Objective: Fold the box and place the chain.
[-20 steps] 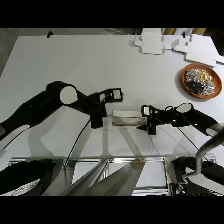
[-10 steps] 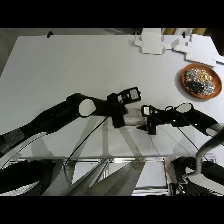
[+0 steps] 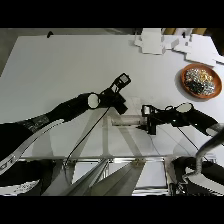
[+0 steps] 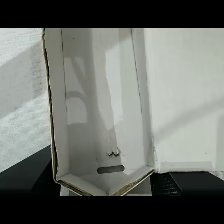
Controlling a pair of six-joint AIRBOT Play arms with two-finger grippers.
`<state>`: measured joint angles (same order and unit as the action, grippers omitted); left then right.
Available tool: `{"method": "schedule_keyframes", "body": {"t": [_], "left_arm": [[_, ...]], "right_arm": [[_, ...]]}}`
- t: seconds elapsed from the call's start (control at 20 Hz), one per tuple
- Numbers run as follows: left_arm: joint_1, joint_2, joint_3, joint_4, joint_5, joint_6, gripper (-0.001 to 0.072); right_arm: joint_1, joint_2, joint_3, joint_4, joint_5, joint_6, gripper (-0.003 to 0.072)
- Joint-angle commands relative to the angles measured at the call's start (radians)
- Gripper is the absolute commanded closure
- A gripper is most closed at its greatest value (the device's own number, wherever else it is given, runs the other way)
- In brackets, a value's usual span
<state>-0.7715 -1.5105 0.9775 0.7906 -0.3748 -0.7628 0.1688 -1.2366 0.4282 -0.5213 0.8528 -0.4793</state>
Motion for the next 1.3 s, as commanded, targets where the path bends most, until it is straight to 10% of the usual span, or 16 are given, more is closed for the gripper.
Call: {"method": "schedule_keyframes", "body": {"t": [0.0, 0.3, 0.8, 0.85, 0.95, 1.25], "left_arm": [[0.024, 0.079, 0.001, 0.008, -0.151, -0.001, 0.0706], [0.061, 0.274, -0.025, 0.330, -0.555, -0.031, 0.0705], [0.115, 0.272, -0.256, 0.312, -0.456, 0.203, 0.0701], [0.119, 0.272, -0.271, 0.306, -0.448, 0.263, 0.0673], [0.121, 0.272, -0.289, 0.303, -0.429, 0.380, 0.0393], [0.121, 0.272, -0.290, 0.170, -0.260, 0.526, 0.0374]], "right_arm": [[0.000, 0.000, 0.000, -0.002, 0.000, 0.000, 0.0346], [0.000, 0.000, 0.000, -0.002, 0.000, 0.000, 0.0346], [0.000, 0.000, 0.000, -0.002, 0.000, 0.000, 0.0346], [0.000, 0.000, 0.000, -0.002, 0.000, 0.000, 0.0346], [0.000, 0.000, 0.000, -0.002, 0.000, 0.000, 0.0346], [0.000, 0.000, 0.000, -0.002, 0.000, 0.000, 0.0346]]}}
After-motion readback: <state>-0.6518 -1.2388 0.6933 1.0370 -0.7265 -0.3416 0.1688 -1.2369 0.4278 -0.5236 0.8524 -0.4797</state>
